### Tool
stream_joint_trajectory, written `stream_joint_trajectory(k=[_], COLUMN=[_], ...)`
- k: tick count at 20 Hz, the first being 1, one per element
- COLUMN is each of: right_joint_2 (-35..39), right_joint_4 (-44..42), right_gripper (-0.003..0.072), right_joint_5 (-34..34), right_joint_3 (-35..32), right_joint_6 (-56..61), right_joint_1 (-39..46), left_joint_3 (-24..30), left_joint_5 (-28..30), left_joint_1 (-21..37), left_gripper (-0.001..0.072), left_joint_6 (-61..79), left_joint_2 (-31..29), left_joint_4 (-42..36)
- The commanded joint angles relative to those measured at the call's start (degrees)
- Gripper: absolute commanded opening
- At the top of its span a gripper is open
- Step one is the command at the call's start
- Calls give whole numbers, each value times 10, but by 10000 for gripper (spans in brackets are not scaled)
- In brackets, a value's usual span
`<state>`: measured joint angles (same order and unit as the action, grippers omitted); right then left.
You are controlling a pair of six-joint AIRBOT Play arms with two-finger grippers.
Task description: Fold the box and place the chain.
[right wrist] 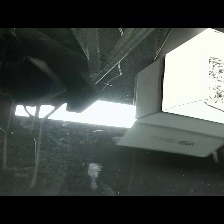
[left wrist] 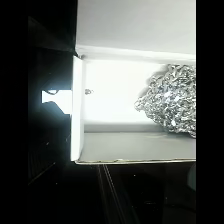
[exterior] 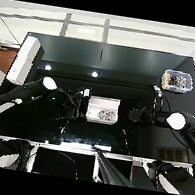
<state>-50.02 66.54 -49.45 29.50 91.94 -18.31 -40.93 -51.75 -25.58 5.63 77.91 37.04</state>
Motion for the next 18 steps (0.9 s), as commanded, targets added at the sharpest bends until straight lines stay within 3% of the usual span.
stream_joint_trajectory(k=[1,18], right_joint_2=[0,0], right_joint_4=[0,0], right_gripper=[491,491], right_joint_5=[0,0], right_joint_3=[0,0], right_joint_6=[0,0], right_joint_1=[0,0], left_joint_3=[0,-1], left_joint_5=[7,48], left_joint_1=[-4,-34], left_gripper=[699,698], left_joint_6=[1,2], left_joint_2=[13,18], left_joint_4=[-5,-13])
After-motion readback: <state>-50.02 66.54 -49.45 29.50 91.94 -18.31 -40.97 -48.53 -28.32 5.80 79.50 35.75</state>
